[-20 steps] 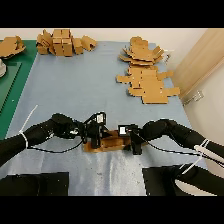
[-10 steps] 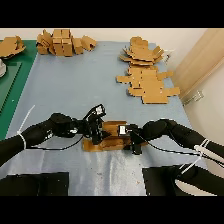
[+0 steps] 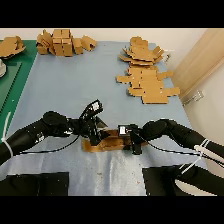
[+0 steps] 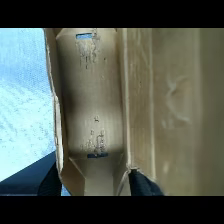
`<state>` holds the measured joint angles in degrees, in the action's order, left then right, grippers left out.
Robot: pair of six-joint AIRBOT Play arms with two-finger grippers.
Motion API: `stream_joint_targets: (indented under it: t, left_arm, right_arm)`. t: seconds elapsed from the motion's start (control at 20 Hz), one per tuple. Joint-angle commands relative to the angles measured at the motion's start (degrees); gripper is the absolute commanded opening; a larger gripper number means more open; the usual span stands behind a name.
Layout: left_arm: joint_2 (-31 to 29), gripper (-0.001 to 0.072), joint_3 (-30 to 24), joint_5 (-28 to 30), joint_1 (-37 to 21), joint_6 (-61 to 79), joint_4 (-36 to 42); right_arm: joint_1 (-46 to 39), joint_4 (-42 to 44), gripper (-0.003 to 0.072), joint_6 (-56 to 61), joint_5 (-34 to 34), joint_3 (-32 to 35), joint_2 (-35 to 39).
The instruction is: Fold the box.
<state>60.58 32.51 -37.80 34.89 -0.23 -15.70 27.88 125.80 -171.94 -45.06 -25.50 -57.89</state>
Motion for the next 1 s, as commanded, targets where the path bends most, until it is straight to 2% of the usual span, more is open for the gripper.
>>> stream_joint_targets:
  t: [0.0, 0.05, 0.1, 0.15, 0.25, 0.4, 0.45, 0.5, 0.6, 0.8, 0.95]
  left_arm:
    - [-4.24, 0.0401, 0.04, -2.21, 0.0, -25.18, -22.82]
    - [-5.53, 0.0268, 0.04, -3.69, 0.0, -33.55, -26.97]
    - [-7.17, 0.0061, 0.07, -5.49, 0.0, -40.41, -29.9]
    - [-9.11, 0.0015, 0.09, -7.41, 0.0, -45.51, -31.98]
    - [-13.18, 0.0015, 0.48, -9.77, 0.0, -54.49, -36.15]
    - [-18.62, 0.0015, 0.61, -12.31, -0.55, -71.6, -47.84]
    - [-19.28, 0.0015, 0.61, -13.75, -0.83, -74.95, -47.6]
    - [-18.97, 0.0015, 0.59, -15.43, -0.81, -75.91, -44.48]
    - [-15.41, 0.0014, 0.57, -17.11, -0.81, -74.07, -32.68]
    - [-2.91, 0.0014, 0.59, -17.27, -1.84, -59.25, -5.33]
    - [4.28, 0.0013, 0.63, -17.33, -2.12, -51.98, 7.32]
  right_arm:
    - [0.04, 0.0, 0.047, 0.02, -0.04, 0.02, -0.02]
    - [0.04, -0.02, 0.047, 0.02, -0.04, 0.02, -0.02]
    - [0.04, 0.0, 0.047, 0.02, -0.07, 0.02, -0.02]
    - [0.04, 0.0, 0.047, 0.02, -0.07, 0.02, -0.02]
    - [0.04, 0.0, 0.047, 0.02, -0.07, 0.02, -0.02]
    - [0.04, 0.0, 0.047, 0.02, -0.04, 0.02, -0.02]
    - [0.04, 0.0, 0.047, 0.02, -0.07, 0.02, -0.02]
    - [0.04, 0.0, 0.047, 0.02, -0.07, 0.02, -0.02]
    - [0.04, -0.02, 0.047, 0.02, -0.31, 0.02, -0.02]
    - [0.04, 0.0, 0.047, 0.02, -0.48, 0.02, -0.02]
    - [0.04, -0.02, 0.047, 0.02, -0.5, 0.02, -0.02]
